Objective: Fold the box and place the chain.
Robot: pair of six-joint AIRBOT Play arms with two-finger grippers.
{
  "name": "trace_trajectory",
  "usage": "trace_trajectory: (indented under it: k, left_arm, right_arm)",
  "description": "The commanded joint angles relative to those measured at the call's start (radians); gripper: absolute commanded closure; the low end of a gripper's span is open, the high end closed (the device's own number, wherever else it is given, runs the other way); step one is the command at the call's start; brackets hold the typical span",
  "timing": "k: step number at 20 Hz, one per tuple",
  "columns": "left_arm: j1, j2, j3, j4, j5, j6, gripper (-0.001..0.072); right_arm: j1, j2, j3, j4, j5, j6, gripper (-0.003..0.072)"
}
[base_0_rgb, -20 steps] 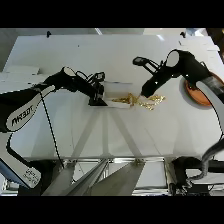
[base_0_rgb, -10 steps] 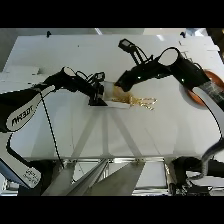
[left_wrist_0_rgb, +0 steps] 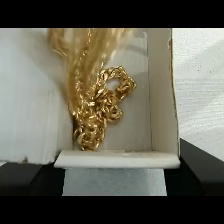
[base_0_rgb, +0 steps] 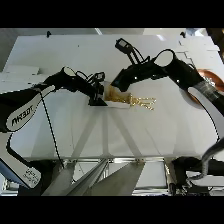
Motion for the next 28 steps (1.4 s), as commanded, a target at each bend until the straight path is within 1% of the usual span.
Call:
trace_trajectory:
  k: [1, 3, 4, 5, 7, 8, 9, 10, 11, 12, 14, 15, 16, 19, 21, 28]
  left_arm:
    - [0.000, 0.000, 0.000, 0.000, 0.000, 0.000, 0.0394]
    - [0.000, 0.000, 0.000, 0.000, 0.000, 0.000, 0.0394]
    - [0.000, 0.000, 0.000, 0.000, 0.000, 0.000, 0.0394]
    - [0.000, 0.000, 0.000, 0.000, 0.000, 0.000, 0.0394]
    - [0.000, 0.000, 0.000, 0.000, 0.000, 0.000, 0.0394]
    - [0.000, 0.000, 0.000, 0.000, 0.000, 0.000, 0.0394]
    - [0.000, 0.000, 0.000, 0.000, 0.000, 0.000, 0.0394]
    - [0.000, 0.000, 0.000, 0.000, 0.000, 0.000, 0.0394]
    - [0.000, 0.000, 0.000, 0.000, 0.000, 0.000, 0.0394]
    - [0.000, 0.000, 0.000, 0.000, 0.000, 0.000, 0.0394]
    - [0.000, 0.000, 0.000, 0.000, 0.000, 0.000, 0.0394]
    - [0.000, 0.000, 0.000, 0.000, 0.000, 0.000, 0.0394]
    - [0.000, 0.000, 0.000, 0.000, 0.000, 0.000, 0.0394]
    - [0.000, 0.000, 0.000, 0.000, 0.000, 0.000, 0.0394]
    - [0.000, 0.000, 0.000, 0.000, 0.000, 0.001, 0.0394]
    - [0.000, 0.000, 0.000, 0.000, 0.000, 0.000, 0.0394]
  right_arm:
    - [-0.005, 0.005, 0.001, -0.095, 0.140, 0.032, 0.0478]
    - [-0.024, 0.037, 0.001, -0.101, 0.193, 0.025, 0.0477]
    - [-0.043, 0.060, 0.001, -0.121, 0.198, 0.020, 0.0452]
    - [-0.064, 0.079, 0.001, -0.158, 0.196, 0.020, 0.0403]
    - [-0.108, 0.108, 0.001, -0.270, 0.209, 0.020, 0.0249]
    - [-0.129, 0.109, 0.001, -0.332, 0.229, 0.020, 0.0200]
    - [-0.145, 0.105, 0.000, -0.386, 0.245, 0.018, 0.0198]
    - [-0.159, 0.098, -0.001, -0.430, 0.258, 0.016, 0.0152]
    - [-0.166, 0.091, -0.002, -0.455, 0.262, 0.016, 0.0131]
    - [-0.167, 0.081, -0.006, -0.467, 0.257, 0.013, 0.0127]
    - [-0.159, 0.067, -0.037, -0.472, 0.216, -0.034, 0.0048]
    - [-0.151, 0.065, -0.063, -0.482, 0.178, -0.056, 0.0025]
    - [-0.144, 0.065, -0.096, -0.495, 0.135, -0.086, 0.0025]
    - [-0.139, 0.064, -0.187, -0.496, 0.055, -0.172, 0.0027]
    - [-0.139, 0.051, -0.225, -0.495, 0.044, -0.206, 0.0044]
    - [-0.139, -0.068, -0.245, -0.491, -0.005, -0.206, 0.0044]
